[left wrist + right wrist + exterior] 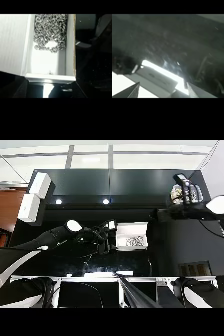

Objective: Fold the box and place the chain.

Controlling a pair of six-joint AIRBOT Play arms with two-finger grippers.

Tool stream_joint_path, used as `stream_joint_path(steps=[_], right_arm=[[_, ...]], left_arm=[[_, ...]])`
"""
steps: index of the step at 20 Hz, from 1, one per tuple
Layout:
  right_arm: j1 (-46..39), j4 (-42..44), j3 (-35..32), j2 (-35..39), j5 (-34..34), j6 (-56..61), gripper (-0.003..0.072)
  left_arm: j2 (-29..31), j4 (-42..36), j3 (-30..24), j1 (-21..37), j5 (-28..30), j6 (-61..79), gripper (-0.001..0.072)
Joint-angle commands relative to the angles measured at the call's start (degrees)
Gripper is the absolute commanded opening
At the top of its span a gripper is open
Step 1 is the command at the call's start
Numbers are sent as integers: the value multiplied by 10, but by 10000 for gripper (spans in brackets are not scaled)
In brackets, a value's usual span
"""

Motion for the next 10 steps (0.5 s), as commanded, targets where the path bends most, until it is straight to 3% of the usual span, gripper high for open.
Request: stream_joint_path(steps=[1, 5, 10], right_arm=[[0, 98, 16, -95, 23, -173, 720], [2, 71, 16, -99, 112, -349, 720], [10, 7, 12, -56, 205, -254, 720]], left_arm=[[0, 0, 1, 0, 1, 0, 280], [0, 0, 1, 0, 1, 0, 281], [0, 0, 1, 0, 1, 0, 281]])
